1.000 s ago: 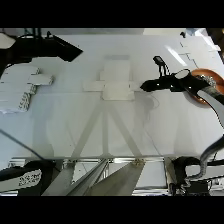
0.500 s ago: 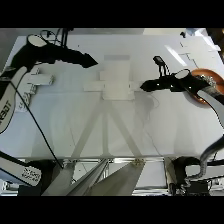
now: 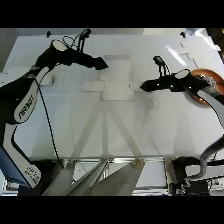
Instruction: Fold the box and place the chain.
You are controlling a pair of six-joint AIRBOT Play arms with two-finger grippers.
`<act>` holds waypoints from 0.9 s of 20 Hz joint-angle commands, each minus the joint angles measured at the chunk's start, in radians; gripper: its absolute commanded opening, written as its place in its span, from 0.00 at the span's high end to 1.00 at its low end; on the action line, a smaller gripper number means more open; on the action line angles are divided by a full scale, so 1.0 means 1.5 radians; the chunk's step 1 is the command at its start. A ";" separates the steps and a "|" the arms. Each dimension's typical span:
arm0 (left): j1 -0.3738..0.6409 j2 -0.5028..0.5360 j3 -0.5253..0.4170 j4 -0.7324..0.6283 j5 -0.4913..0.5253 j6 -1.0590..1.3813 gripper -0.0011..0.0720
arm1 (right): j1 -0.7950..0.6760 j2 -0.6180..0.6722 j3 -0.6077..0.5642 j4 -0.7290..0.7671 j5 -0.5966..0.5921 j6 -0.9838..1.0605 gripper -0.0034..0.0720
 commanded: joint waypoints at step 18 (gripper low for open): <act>-0.050 -0.023 0.021 -0.012 -0.122 0.135 0.10 | 0.001 0.001 0.000 0.000 0.000 0.000 0.94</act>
